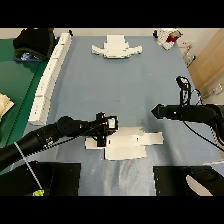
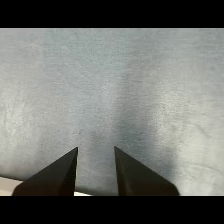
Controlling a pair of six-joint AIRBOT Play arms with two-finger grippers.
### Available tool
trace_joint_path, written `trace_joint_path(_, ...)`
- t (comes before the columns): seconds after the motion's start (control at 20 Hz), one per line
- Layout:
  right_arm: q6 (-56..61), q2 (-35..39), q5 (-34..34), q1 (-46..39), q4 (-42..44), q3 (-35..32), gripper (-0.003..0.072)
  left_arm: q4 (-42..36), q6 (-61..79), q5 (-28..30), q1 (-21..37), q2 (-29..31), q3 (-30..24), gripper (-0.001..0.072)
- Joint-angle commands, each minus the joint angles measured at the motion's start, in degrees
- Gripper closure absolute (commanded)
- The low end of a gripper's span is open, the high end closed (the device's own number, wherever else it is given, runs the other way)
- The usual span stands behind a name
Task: Fold the box.
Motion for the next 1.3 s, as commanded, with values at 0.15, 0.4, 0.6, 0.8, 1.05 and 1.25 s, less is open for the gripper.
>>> trace_joint_path(0.15,0.0,0.0,0.1,0.1,0.1,0.0,0.0315,0.2,0.9,8.9,-5.6,0.2,-2.8,0.0700)
trace_joint_path(0.4,0.0,0.0,0.0,0.1,0.1,0.0,0.0315,0.2,0.8,9.0,-6.2,0.2,-3.3,0.0699)
trace_joint_path(0.6,0.0,0.0,0.0,0.1,0.5,0.0,0.0315,0.2,-0.3,4.9,-6.2,0.3,-3.3,0.0699)
trace_joint_path(0.8,0.0,0.0,0.0,0.1,0.5,0.0,0.0315,0.2,-2.5,1.1,-6.2,0.3,-3.3,0.0699)
trace_joint_path(1.05,0.0,0.0,0.0,0.1,0.5,0.0,0.0315,0.2,-2.5,0.7,-6.1,0.3,-3.1,0.0699)
trace_joint_path(1.25,0.0,0.0,0.0,0.1,0.5,0.0,0.0316,0.2,-2.5,0.7,-6.1,0.3,-3.1,0.0699)
